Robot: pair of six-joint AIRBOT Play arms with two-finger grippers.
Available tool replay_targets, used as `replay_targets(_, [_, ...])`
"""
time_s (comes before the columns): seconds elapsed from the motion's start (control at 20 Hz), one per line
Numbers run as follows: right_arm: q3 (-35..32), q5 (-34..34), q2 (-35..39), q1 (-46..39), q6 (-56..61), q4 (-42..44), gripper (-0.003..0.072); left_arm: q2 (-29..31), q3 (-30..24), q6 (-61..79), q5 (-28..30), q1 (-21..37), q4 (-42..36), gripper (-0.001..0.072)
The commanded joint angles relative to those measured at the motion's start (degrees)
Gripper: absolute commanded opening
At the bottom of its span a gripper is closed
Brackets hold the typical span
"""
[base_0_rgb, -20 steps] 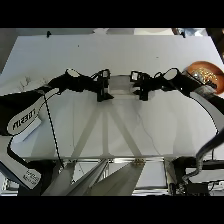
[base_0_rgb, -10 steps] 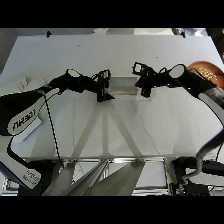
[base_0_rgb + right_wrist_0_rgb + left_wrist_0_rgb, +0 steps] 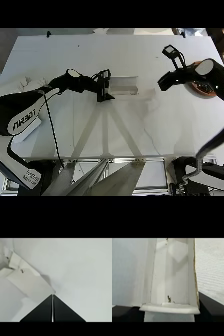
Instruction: Fold the box and place the chain.
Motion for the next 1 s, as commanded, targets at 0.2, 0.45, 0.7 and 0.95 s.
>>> replay_targets(0.2, [-0.3, 5.1, -10.1, -2.4, 12.1, 0.1, 0.0017, 0.0, 0.0, 0.0, 0.0, 0.0, 0.0, 0.0280])
replay_targets(0.45, [-0.3, 8.8, -15.2, -2.4, 9.0, 7.1, 0.0015, 0.0, 0.0, 0.0, 0.0, 0.0, 0.0, 0.0280])
replay_targets(0.7, [-0.3, 9.4, -15.3, -2.4, -0.7, 24.0, 0.0016, 0.0, 0.0, 0.0, 0.0, 0.0, 0.0, 0.0280])
replay_targets(0.95, [-0.3, 10.1, -15.3, -2.4, -2.6, 29.2, 0.0243, 0.0, 0.0, 0.0, 0.0, 0.0, 0.0, 0.0280])
